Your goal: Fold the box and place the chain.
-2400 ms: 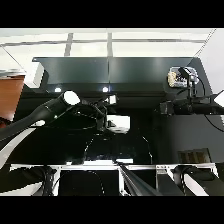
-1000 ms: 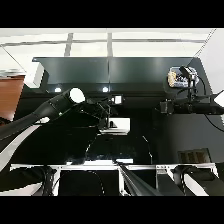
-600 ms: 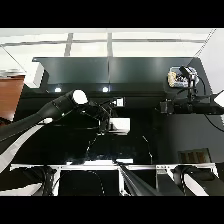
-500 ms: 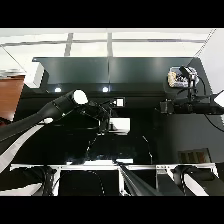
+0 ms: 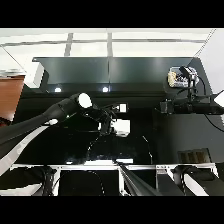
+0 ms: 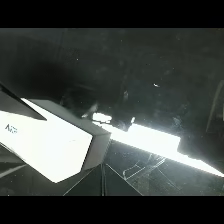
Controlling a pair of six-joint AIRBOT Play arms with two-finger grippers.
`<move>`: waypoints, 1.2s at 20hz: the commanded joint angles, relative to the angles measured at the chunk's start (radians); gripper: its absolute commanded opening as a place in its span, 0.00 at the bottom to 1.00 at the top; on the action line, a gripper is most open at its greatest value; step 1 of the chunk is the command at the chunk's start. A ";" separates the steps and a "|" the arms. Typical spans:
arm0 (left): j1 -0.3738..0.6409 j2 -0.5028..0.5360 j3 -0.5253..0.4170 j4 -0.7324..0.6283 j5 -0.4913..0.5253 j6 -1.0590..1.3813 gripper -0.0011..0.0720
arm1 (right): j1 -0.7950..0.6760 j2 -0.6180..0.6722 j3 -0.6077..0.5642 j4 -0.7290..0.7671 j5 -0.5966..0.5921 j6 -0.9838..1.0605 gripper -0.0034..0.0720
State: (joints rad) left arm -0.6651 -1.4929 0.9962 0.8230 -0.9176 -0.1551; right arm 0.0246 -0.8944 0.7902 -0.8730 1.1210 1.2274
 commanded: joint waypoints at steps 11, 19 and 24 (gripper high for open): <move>0.462 0.126 0.001 0.644 -0.140 -0.880 0.47 | -0.001 0.000 0.000 0.000 0.016 0.008 0.06; 1.044 0.125 0.016 0.649 -0.089 -0.962 0.47 | -0.001 0.000 0.000 -0.001 -0.001 0.008 0.06; 1.114 0.057 0.166 0.654 0.006 -0.906 0.47 | -0.001 0.000 0.000 -0.001 -0.036 0.026 0.06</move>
State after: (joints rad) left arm 0.3977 -1.3964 1.0863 1.4662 -0.9543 -1.0996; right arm 0.0246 -0.8944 0.7898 -0.8749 1.1080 1.2430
